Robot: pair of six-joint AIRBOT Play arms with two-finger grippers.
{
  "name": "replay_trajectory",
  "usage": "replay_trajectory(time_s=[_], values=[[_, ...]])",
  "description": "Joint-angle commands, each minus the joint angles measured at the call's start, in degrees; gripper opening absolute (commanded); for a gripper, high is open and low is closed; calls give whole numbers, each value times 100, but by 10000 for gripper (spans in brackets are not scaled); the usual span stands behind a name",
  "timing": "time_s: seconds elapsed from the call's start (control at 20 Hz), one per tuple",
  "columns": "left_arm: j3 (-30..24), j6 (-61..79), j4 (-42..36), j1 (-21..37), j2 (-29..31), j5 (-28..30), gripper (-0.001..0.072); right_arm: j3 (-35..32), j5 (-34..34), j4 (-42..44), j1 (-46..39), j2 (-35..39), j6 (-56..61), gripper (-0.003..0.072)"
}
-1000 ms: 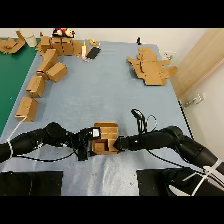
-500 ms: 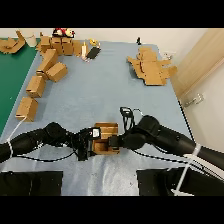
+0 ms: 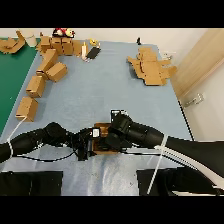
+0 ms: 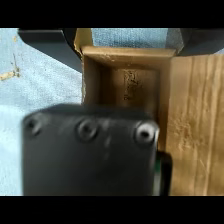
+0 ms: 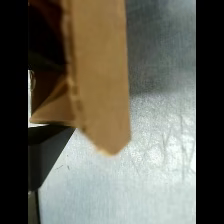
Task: Fold the box.
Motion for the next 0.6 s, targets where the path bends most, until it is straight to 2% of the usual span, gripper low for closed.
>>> replay_trajectory(time_s=[0.0,0.1,0.25,0.45,0.55], values=[[2,0,-7,-2,2,2,594,188,-317,-15,59,-238,321,445],[2,0,-7,-2,2,2,594,186,-490,-61,59,-243,393,378],[2,0,-7,-2,2,2,594,186,-509,-179,55,-249,426,322],[2,-2,-7,-2,2,2,594,186,-503,-205,55,-249,428,82],[2,0,-7,-2,2,2,594,188,-505,-205,57,-249,413,17]])
